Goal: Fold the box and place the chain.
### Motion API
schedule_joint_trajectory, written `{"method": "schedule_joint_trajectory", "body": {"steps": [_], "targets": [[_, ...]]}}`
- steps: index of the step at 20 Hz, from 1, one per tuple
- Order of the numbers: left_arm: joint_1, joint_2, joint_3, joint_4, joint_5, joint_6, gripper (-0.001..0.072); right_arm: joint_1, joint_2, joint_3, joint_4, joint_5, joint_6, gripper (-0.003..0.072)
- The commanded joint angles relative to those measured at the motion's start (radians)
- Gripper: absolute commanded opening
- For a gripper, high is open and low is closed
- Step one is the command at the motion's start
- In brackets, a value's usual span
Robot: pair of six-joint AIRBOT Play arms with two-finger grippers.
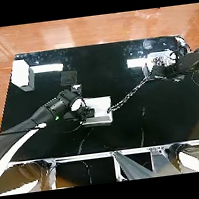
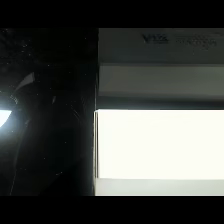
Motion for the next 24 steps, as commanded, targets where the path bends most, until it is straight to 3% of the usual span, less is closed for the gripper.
{"method": "schedule_joint_trajectory", "body": {"steps": [1,4,5,11,12,13,18,19,20,24], "targets": [[0.000,-0.001,0.001,0.001,-0.001,0.000,0.0022,-0.005,-0.114,0.008,-0.088,0.181,0.256,0.0698],[0.000,-0.001,0.001,0.001,0.000,0.000,0.0022,0.027,-0.202,0.040,-0.176,0.183,0.351,0.0696],[0.000,-0.001,0.001,0.000,-0.001,0.000,0.0022,0.035,-0.223,0.048,-0.176,0.203,0.361,0.0663],[0.000,-0.001,0.001,0.000,-0.007,0.000,0.0022,0.044,-0.347,0.122,-0.154,0.256,0.461,0.0662],[0.000,-0.001,0.001,0.000,-0.008,0.000,0.0022,0.044,-0.359,0.128,-0.140,0.258,0.461,0.0643],[0.000,-0.001,0.001,0.000,-0.008,0.000,0.0022,0.045,-0.360,0.128,-0.132,0.265,0.461,0.0550],[0.000,-0.001,0.001,-0.004,-0.009,0.015,0.0022,0.040,-0.360,0.128,-0.126,0.212,0.460,0.0522],[0.000,-0.001,0.001,-0.004,-0.009,0.015,0.0022,0.040,-0.359,0.128,-0.125,0.190,0.446,0.0223],[0.000,-0.001,0.001,-0.004,-0.009,0.015,0.0022,0.040,-0.356,0.128,-0.123,0.169,0.422,0.0029],[0.000,-0.001,0.001,-0.004,-0.008,0.015,0.0022,0.040,-0.289,0.134,-0.123,0.140,0.281,0.0026]]}}
